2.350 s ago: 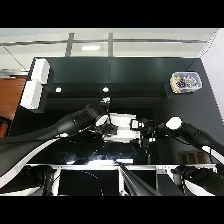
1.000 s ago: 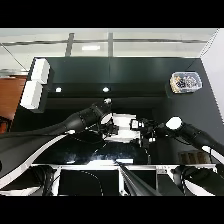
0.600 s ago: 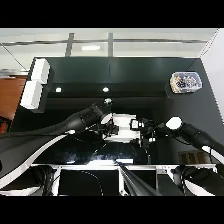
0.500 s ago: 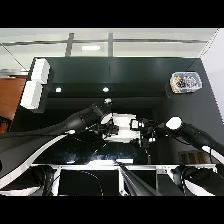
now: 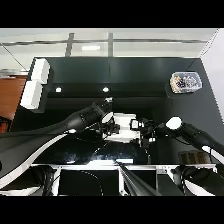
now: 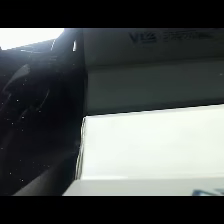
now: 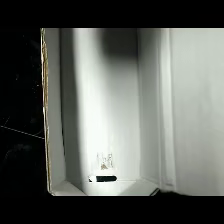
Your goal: Fold the box and place the chain.
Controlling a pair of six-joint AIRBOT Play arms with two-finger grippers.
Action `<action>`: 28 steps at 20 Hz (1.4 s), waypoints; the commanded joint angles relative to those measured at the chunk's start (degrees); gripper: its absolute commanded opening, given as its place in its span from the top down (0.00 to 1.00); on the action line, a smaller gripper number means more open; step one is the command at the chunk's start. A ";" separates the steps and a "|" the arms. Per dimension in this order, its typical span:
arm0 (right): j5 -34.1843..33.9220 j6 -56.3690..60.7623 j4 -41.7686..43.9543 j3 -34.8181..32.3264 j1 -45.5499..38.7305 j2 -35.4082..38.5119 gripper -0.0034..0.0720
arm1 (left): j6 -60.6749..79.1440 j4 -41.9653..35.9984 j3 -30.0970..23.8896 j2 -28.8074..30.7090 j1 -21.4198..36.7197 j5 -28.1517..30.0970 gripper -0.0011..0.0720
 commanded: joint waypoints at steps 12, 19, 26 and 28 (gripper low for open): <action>0.00 0.00 0.02 -0.02 0.02 -0.02 0.37 | -0.17 -0.46 0.24 -0.02 -0.04 -0.83 0.46; 0.00 0.00 0.04 -0.02 0.02 -0.02 0.37 | -1.79 -1.57 0.22 -0.02 -0.07 -0.83 0.95; 1.53 5.57 -1.09 0.28 -0.15 1.60 0.11 | -1.44 -1.57 0.24 0.00 0.04 -0.81 0.95; 2.67 6.01 -2.49 0.33 -0.15 4.11 0.11 | -1.49 -1.55 0.24 0.00 0.07 -0.79 0.95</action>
